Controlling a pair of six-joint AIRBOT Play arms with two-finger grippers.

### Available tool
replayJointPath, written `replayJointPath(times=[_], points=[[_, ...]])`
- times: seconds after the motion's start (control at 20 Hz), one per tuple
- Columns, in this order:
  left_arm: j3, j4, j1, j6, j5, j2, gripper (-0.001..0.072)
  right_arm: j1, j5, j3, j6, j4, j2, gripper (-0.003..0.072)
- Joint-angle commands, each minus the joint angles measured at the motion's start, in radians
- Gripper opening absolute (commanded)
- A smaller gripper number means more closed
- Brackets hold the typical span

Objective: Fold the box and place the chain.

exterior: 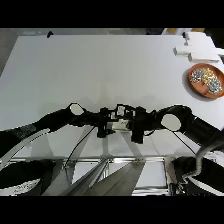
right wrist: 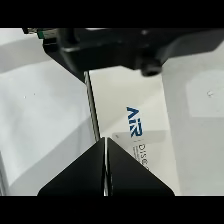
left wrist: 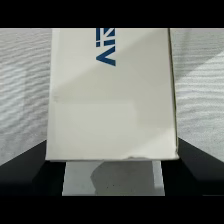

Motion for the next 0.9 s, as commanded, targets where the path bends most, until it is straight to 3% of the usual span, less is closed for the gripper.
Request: replayJointPath(times=[0.0, 0.85], points=[[0.0, 0.0, 0.0, -0.001, 0.001, 0.0, 0.0275, 0.0, -0.002, -0.001, 0.008, 0.003, -0.018, 0.0022], [0.0, 0.0, 0.0, -0.001, 0.001, 0.0, 0.0275, 0.0, 0.008, -0.002, 0.034, 0.003, -0.115, 0.0022]])
